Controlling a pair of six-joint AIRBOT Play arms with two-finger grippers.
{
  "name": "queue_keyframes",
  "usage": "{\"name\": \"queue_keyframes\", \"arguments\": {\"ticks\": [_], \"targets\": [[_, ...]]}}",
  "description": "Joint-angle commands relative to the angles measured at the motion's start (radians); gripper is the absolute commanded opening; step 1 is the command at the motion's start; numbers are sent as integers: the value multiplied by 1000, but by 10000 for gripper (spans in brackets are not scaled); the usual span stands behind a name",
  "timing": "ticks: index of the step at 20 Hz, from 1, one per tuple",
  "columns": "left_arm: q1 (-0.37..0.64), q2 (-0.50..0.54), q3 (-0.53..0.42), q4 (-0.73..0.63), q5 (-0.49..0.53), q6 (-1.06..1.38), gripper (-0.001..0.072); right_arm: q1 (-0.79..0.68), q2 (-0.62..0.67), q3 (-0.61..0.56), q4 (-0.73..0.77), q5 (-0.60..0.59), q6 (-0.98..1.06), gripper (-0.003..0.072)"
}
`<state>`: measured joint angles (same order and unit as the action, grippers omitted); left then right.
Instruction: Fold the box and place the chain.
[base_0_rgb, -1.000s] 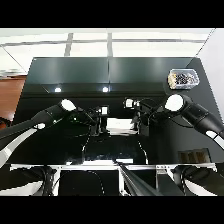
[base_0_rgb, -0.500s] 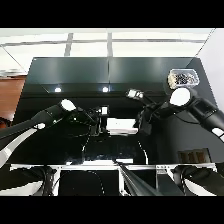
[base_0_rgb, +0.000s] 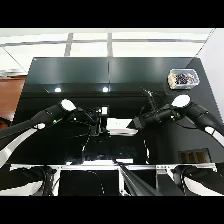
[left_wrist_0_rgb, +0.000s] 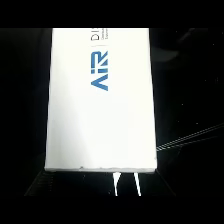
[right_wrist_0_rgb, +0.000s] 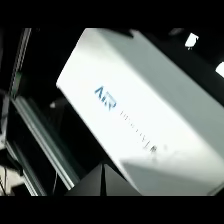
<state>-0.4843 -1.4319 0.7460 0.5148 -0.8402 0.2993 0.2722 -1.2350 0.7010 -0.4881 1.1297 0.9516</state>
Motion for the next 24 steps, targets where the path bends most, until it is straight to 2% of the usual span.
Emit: {"name": "queue_keyframes", "arguments": {"ticks": [1,6,8,10,12,13,14,15,17,20,22,24], "targets": [[1,1,0,0,1,0,404,10,-50,-20,56,-101,24,13],[1,1,0,0,25,0,395,26,-88,-20,-20,-134,71,13],[1,1,0,-2,32,0,395,22,-82,-13,-4,-127,60,14],[1,4,0,-3,19,0,396,5,-46,37,-8,-62,31,14],[2,22,0,-2,21,0,408,-38,23,113,-78,11,32,13],[5,39,0,-2,21,0,459,-74,65,153,-139,57,43,13],[9,57,0,3,22,-2,689,-119,112,185,-200,105,64,13],[18,82,1,31,28,-41,715,-168,158,203,-255,151,81,13],[43,142,1,123,22,-151,715,-274,257,206,-365,239,104,13],[40,205,17,108,-23,-224,712,-379,344,206,-467,283,170,13],[-14,183,70,90,-12,-315,710,-389,351,206,-454,251,171,14],[-79,118,154,89,0,-357,708,-381,351,200,-436,189,171,13]]}}
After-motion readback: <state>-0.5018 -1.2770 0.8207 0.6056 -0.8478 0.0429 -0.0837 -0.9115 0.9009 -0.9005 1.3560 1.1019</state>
